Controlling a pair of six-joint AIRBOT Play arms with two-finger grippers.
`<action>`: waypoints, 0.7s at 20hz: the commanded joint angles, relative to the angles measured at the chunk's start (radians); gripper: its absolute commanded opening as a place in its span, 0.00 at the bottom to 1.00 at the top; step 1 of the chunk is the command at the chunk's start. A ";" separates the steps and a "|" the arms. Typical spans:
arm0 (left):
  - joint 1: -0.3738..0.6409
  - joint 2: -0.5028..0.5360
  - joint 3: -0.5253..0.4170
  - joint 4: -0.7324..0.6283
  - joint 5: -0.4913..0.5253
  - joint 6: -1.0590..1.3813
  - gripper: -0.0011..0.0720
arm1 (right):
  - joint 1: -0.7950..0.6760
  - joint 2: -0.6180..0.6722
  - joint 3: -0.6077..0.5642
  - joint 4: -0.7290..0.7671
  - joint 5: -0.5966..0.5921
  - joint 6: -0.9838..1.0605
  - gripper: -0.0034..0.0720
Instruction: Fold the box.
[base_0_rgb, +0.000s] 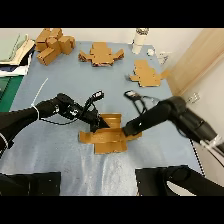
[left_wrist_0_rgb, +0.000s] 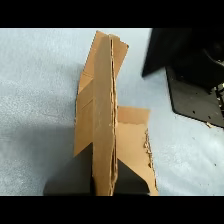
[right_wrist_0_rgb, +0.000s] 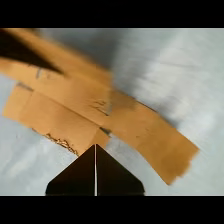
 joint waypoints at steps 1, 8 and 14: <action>0.000 0.000 0.000 -0.001 0.001 0.000 0.03 | 0.235 0.064 -0.154 -0.101 0.196 -0.103 0.05; 0.000 0.000 0.000 -0.001 0.001 0.000 0.03 | 0.486 0.089 -0.330 -0.298 0.291 -0.117 0.66; 0.000 0.000 0.000 -0.001 0.001 0.000 0.03 | 0.486 0.088 -0.330 -0.476 0.400 -0.116 0.66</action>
